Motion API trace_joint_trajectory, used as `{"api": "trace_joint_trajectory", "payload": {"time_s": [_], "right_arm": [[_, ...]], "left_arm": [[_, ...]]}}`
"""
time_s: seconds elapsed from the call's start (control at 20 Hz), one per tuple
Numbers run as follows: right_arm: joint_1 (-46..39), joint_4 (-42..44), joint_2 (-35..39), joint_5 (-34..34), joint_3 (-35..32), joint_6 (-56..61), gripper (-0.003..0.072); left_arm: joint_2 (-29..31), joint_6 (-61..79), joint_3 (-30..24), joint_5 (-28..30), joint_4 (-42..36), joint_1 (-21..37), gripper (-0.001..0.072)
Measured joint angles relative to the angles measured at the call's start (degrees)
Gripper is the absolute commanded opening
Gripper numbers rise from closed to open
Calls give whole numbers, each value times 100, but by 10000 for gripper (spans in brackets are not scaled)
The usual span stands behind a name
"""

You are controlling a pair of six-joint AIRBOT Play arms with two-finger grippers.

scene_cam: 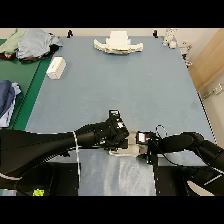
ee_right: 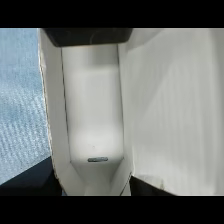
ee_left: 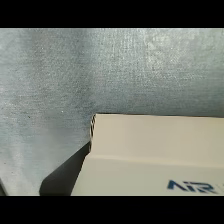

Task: Fold the box.

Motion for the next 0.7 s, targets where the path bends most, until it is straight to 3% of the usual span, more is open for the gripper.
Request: {"api": "trace_joint_trajectory", "payload": {"time_s": [0.15,0.2,0.25,0.3,0.7], "right_arm": [[0,-2,0,0,0,-7,468],[0,-2,0,0,0,-7,467],[0,-2,0,0,0,-13,467],[0,-2,-2,2,0,-22,468],[0,0,-2,2,0,-17,468]], "left_arm": [[-9,-63,4,-11,42,-24,12],[-9,-70,4,-13,48,-28,63],[-9,-70,4,-11,57,-35,350],[-20,-66,4,-9,52,-42,580],[-15,-133,4,-20,50,-44,599]]}}
